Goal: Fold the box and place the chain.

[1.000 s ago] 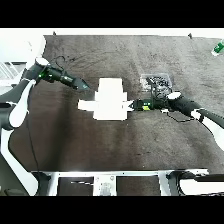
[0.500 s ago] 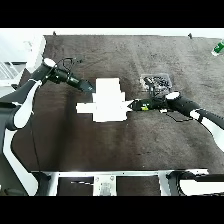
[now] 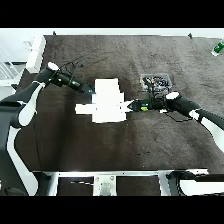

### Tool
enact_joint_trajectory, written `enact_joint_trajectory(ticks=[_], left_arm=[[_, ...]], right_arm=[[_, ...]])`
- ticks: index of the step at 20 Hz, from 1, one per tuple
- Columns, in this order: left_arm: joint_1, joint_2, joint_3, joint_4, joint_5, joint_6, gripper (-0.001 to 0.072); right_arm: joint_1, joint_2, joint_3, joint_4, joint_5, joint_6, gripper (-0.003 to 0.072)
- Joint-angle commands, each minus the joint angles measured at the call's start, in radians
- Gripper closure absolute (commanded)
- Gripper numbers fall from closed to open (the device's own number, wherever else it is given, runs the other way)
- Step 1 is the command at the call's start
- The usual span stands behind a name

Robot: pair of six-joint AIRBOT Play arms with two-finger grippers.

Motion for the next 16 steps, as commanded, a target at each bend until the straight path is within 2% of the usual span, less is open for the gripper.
enact_joint_trajectory(ticks=[1,10,11,12,16], left_arm=[[-0.006,-0.022,0.002,-0.062,-0.034,0.016,0.0214],[-0.034,-0.024,0.001,-0.041,-0.065,0.031,0.0223],[-0.034,-0.025,0.001,-0.043,-0.067,0.031,0.0231],[-0.034,-0.026,0.000,-0.043,-0.068,0.031,0.0315],[-0.034,-0.051,0.001,-0.049,-0.076,0.031,0.0313]], right_arm=[[0.001,0.000,0.000,0.000,0.002,-0.001,0.0675],[0.000,0.000,0.000,0.001,0.002,0.000,0.0674],[0.000,0.000,0.000,0.001,0.002,0.000,0.0674],[0.000,0.000,0.000,0.005,0.002,0.000,0.0674],[0.000,0.000,0.002,0.019,0.002,-0.001,0.0675]])
